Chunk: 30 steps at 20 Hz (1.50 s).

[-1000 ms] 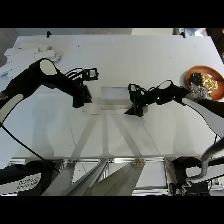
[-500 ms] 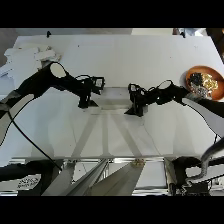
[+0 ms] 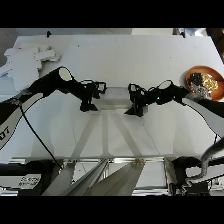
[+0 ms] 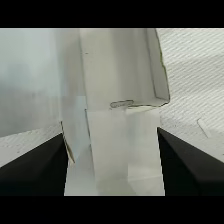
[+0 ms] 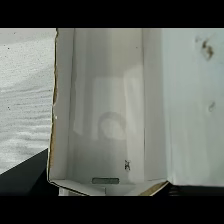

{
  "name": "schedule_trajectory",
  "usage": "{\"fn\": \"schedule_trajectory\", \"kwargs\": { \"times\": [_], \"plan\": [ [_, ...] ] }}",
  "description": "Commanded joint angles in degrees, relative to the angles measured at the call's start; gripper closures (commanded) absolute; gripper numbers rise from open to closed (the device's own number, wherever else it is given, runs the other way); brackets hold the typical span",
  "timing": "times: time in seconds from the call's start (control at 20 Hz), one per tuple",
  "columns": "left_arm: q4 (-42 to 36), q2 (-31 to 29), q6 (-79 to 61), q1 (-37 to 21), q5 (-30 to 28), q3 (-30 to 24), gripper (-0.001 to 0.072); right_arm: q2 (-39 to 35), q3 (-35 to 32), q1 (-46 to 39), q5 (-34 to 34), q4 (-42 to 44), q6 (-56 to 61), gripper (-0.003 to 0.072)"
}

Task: Fold the box and place the chain.

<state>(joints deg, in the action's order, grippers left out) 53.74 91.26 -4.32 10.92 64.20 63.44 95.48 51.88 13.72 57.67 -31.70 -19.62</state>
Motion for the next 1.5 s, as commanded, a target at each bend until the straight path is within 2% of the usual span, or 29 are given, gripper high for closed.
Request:
{"fn": "schedule_trajectory", "kwargs": {
  "times": [0.0, 0.25, 0.3, 0.6, 0.8, 1.1, 1.45],
  "plan": [
    [-0.1, 0.6, 0.3, 0.0, 1.7, 0.0, 0.0121, 0.0, 0.0, 0.0, 0.0, 0.0, 0.0, 0.0377],
    [-0.1, 0.6, 0.3, 0.0, 4.2, 0.0, 0.0123, 0.0, 0.0, 0.0, 0.0, 0.0, 0.0, 0.0377],
    [-0.1, 0.6, 0.3, 0.0, 4.1, 0.0, 0.0143, 0.0, 0.0, 0.0, 0.0, 0.0, 0.0, 0.0377],
    [-0.1, 0.7, 4.4, -0.3, -4.0, -0.1, 0.0145, 0.0, 0.0, 0.0, 0.0, 0.0, 0.0, 0.0377],
    [0.2, 0.7, 5.1, -1.0, -4.8, -0.1, 0.0139, 0.0, 0.0, 0.0, 0.0, 0.0, 0.0, 0.0377],
    [-0.5, 1.9, 1.0, -4.2, 3.5, -0.4, 0.0139, 0.0, 0.0, 0.0, 0.0, 0.0, 0.0, 0.0377],
    [-9.0, 1.9, -8.8, -5.6, 3.3, -5.6, 0.0140, 0.0, 0.0, 0.0, 0.0, 0.0, 0.0, 0.0377]
  ]
}}
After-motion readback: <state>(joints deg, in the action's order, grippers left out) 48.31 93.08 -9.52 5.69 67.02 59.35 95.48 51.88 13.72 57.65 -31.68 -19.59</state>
